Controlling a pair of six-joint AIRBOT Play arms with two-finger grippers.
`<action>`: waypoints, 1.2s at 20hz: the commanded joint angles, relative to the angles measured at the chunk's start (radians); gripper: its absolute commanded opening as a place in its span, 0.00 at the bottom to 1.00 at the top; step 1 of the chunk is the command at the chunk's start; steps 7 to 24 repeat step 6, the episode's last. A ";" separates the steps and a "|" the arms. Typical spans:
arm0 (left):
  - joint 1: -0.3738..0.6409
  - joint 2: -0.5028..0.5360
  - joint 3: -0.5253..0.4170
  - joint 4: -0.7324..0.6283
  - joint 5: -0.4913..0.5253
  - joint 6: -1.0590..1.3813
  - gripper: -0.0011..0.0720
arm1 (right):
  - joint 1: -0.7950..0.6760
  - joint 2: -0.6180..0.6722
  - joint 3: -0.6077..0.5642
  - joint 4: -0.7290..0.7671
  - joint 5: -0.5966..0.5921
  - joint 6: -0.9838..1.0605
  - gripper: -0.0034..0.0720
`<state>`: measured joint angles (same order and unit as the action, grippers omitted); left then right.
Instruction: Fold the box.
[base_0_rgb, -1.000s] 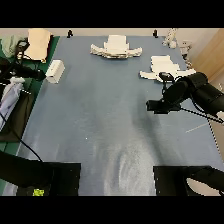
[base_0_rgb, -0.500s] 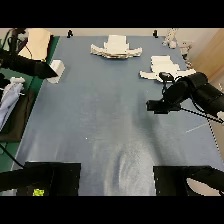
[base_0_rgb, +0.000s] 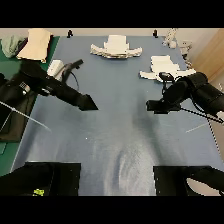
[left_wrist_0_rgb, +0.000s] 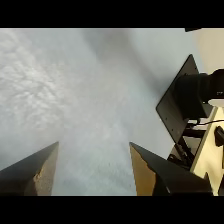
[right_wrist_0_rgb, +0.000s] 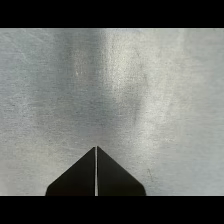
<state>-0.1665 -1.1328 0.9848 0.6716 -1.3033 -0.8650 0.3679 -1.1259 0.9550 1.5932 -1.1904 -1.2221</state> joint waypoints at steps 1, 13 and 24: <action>-0.141 -0.001 -0.094 0.004 0.174 -0.011 0.96 | 0.000 -0.001 0.001 0.000 0.000 0.000 0.07; -0.183 -0.009 -0.093 -0.003 0.169 -0.011 0.96 | 0.000 -0.001 0.001 0.000 0.000 0.000 0.07; -0.183 -0.009 -0.093 -0.003 0.169 -0.011 0.96 | 0.000 -0.001 0.001 0.000 0.000 0.000 0.07</action>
